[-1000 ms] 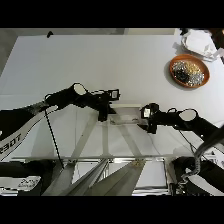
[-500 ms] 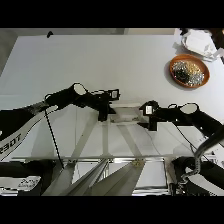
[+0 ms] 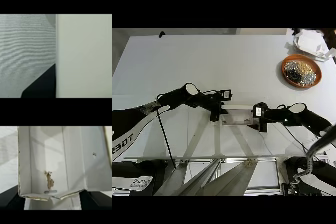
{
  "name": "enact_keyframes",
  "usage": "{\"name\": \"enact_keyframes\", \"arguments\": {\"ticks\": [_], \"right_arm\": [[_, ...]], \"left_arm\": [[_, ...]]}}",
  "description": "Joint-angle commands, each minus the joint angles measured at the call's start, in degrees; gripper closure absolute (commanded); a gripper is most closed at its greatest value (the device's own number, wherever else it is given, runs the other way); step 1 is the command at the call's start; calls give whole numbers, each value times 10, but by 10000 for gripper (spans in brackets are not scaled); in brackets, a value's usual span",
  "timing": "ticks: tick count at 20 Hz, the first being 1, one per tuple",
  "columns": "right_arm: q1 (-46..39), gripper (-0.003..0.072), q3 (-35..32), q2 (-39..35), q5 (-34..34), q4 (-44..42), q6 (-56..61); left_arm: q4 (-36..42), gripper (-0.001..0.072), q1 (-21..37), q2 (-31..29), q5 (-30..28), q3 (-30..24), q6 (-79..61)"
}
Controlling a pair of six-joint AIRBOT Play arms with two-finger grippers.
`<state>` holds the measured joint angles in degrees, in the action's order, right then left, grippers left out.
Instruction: Fold the box and place the chain.
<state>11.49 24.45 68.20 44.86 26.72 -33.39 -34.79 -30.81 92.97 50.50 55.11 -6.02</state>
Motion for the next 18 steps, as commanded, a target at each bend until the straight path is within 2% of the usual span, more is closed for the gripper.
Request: {"name": "enact_keyframes", "arguments": {"ticks": [1,3,4,10,11,18], "right_arm": [[7,112,1,5,-9,-1,-1],[7,126,1,11,-9,0,-1],[7,162,1,14,-10,1,-2],[7,185,1,28,-24,2,-2],[7,232,1,31,-24,2,-4],[7,244,1,31,-24,-1,-12]], "left_arm": [[0,698,0,0,-1,0,0],[0,698,0,0,-1,0,0],[0,698,0,0,-1,0,0],[0,698,0,0,-1,0,0],[0,698,0,0,-1,0,0],[0,698,0,0,-1,0,0]]}}
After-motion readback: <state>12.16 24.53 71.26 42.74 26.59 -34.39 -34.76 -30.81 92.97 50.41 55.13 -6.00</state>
